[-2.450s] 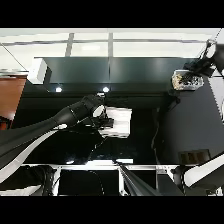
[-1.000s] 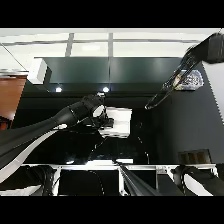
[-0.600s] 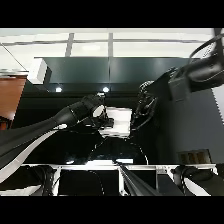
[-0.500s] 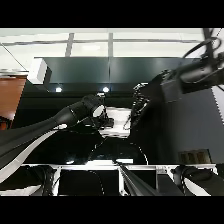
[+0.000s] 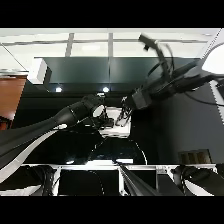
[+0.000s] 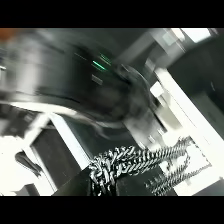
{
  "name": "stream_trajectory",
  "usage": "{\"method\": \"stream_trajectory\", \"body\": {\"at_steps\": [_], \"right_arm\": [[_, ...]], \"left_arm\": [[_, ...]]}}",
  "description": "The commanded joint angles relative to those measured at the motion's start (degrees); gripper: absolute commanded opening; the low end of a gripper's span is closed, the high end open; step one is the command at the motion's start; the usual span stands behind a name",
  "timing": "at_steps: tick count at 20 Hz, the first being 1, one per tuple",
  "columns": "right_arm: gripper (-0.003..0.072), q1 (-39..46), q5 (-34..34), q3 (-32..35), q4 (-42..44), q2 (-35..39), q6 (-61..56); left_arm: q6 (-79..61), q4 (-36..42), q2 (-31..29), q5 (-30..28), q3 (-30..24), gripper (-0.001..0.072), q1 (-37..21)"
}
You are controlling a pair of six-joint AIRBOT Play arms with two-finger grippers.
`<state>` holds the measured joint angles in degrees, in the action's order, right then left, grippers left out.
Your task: Fold the box and place the chain.
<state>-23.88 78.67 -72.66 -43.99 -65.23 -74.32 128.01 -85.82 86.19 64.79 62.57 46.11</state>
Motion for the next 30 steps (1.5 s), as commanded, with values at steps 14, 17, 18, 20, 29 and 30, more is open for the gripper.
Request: {"method": "stream_trajectory", "body": {"at_steps": [14,17,18,20,29,30], "right_arm": [[0.0285,2.1,-5.4,13.6,-10.6,0.9,-4.9],[0.0285,7.4,-1.7,13.6,-23.6,8.0,-7.9],[0.0284,8.6,-1.2,13.6,-26.7,9.8,-8.7],[0.0284,10.1,-1.4,13.6,-29.2,12.5,-9.0],[0.0284,10.3,-3.5,13.7,-29.1,13.0,-8.8],[0.0284,10.3,-4.2,13.7,-29.1,13.0,-8.8]], "left_arm": [[0.0,1.4,0.0,-0.4,0.0,0.0027,-0.1],[0.0,4.2,0.0,-0.7,0.0,0.0027,0.0],[-0.1,4.4,0.0,-0.7,0.0,0.0027,0.0],[-0.3,4.0,0.0,-1.4,0.0,0.0028,0.0],[9.2,0.9,0.0,-4.0,0.0,0.0163,-0.2],[10.1,1.0,-0.2,-4.3,0.1,0.041,-0.2]]}}
